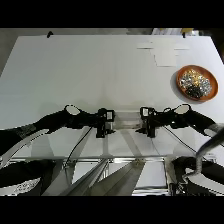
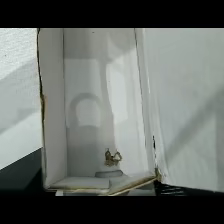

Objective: Fold the box and place the chain.

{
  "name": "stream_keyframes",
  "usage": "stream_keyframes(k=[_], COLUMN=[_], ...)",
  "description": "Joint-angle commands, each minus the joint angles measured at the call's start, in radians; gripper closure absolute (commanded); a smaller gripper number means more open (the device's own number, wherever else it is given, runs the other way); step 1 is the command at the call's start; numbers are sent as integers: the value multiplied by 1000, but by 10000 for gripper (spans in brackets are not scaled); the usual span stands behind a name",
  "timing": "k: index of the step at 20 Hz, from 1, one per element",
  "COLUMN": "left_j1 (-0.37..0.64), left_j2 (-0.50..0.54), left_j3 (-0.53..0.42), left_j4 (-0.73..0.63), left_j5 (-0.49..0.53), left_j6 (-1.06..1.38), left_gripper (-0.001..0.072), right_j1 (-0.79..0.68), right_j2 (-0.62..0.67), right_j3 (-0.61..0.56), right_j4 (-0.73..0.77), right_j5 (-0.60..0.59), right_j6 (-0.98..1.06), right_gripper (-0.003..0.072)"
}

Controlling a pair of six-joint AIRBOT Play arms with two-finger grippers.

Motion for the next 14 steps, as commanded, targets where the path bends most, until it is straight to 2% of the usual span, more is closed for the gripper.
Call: stream_keyframes(k=[1, 4, 7, 11, 14], left_j1=[0, 0, 0, 0, 0], left_j2=[0, 1, 1, 1, 1], left_j3=[1, 1, 1, 1, 1], left_j4=[3, 3, 3, 3, 3], left_j5=[-5, -5, -5, -5, -5], left_j6=[-1, -1, -1, -1, -1], left_gripper=[613, 613, 613, 613, 613], right_j1=[1, 1, 1, 1, 1], right_j2=[11, 62, 142, 294, 429], right_j3=[0, 0, 0, 0, 0], right_j4=[-3, -53, -204, -416, -456], right_j5=[10, 8, 11, 32, 64], right_j6=[3, 91, 212, 374, 446], right_gripper=[-8, -8, -7, 1, 12])
